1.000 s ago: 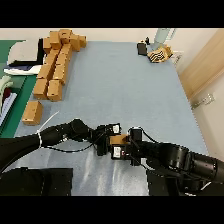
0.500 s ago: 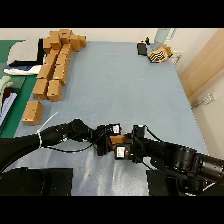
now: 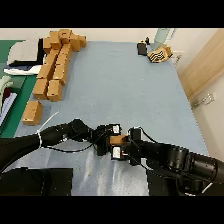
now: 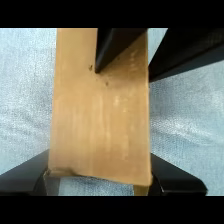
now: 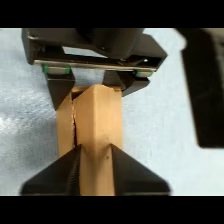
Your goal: Fold the box.
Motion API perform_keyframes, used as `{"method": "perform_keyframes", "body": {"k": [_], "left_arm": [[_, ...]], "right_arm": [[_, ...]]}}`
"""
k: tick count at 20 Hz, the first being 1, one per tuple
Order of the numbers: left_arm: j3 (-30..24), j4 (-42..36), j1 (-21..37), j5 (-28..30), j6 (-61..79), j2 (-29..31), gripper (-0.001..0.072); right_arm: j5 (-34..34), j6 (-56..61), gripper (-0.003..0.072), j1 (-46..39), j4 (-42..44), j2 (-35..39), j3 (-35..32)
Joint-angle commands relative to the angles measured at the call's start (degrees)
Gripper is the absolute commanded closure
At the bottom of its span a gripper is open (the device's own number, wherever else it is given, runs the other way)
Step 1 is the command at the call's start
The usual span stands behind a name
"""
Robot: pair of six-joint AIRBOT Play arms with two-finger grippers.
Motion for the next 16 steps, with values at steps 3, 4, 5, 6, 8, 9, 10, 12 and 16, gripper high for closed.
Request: {"method": "perform_keyframes", "body": {"k": [3, 4, 5, 6, 8, 9, 10, 12, 16], "left_arm": [[0.04, 0.0, 0.02, 0.02, 0.0, 0.02, 0.0247], [0.04, 0.0, 0.0, 0.0, 0.0, 0.02, 0.0247], [0.04, 0.0, 0.02, 0.0, 0.0, 0.02, 0.0247], [0.04, 0.0, 0.02, 0.0, 0.0, 0.02, 0.0248], [0.04, 0.0, 0.0, 0.0, 0.0, 0.02, 0.0247], [0.04, 0.0, 0.02, 0.0, 0.0, 0.02, 0.0247], [0.04, 0.0, 0.0, 0.0, 0.0, 0.02, 0.0247], [0.04, 0.0, 0.02, 0.0, 0.0, 0.02, 0.0247], [0.04, 0.0, 0.02, 0.02, 0.0, 0.02, 0.0247]], "right_arm": [[-0.61, 0.04, 0.0484, 0.28, 1.77, -0.92, 0.0], [-0.66, 0.04, 0.0483, 0.28, 1.77, -0.9, 0.0], [-0.66, 0.04, 0.0484, 0.31, 1.77, -0.87, 0.0], [-0.66, 0.04, 0.0484, 0.31, 1.77, -0.87, 0.0], [-0.66, 0.04, 0.0483, 0.39, 1.81, -0.87, 0.0], [-0.68, 0.04, 0.0484, 0.39, 2.1, -0.87, 0.0], [-0.68, 0.02, 0.0484, 0.39, 2.47, -0.87, 0.0], [-0.92, 0.02, 0.0484, 0.39, 3.15, -0.87, 0.0], [-1.33, 0.04, 0.0458, 0.39, 3.21, -0.72, 0.02]]}}
